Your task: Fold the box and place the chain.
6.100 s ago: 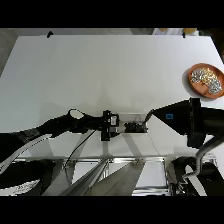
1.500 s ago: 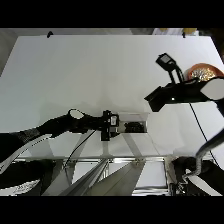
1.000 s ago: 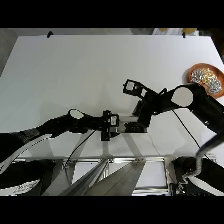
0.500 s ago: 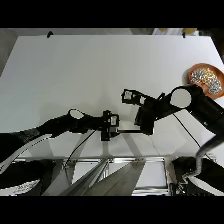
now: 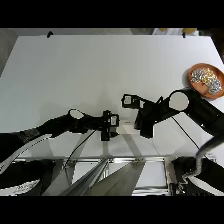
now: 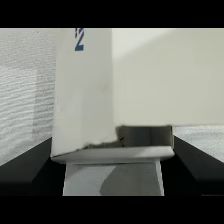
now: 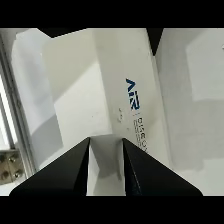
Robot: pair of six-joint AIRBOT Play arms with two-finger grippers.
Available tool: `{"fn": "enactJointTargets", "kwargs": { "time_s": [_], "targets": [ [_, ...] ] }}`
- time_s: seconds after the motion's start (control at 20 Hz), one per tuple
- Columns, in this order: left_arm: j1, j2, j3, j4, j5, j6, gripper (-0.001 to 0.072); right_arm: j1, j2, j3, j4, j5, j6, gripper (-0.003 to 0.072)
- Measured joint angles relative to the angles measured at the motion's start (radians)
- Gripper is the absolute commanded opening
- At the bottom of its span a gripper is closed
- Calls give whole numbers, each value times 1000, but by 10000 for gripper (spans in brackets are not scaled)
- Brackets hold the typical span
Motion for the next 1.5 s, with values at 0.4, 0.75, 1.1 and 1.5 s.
{"fn": "enactJointTargets", "kwargs": {
  "time_s": [0.4,0.75,1.1,1.5],
  "targets": [
    [0,0,0,0,0,-1,148,0,-10,-2,4,-25,-1,187],
    [0,0,0,-2,2,-2,148,0,-39,-2,10,-63,-2,182],
    [0,0,0,-2,2,-2,148,1,-41,-2,1,-90,-16,162],
    [0,0,0,-1,1,-1,148,1,-41,-45,26,-122,-22,164]
  ]
}}
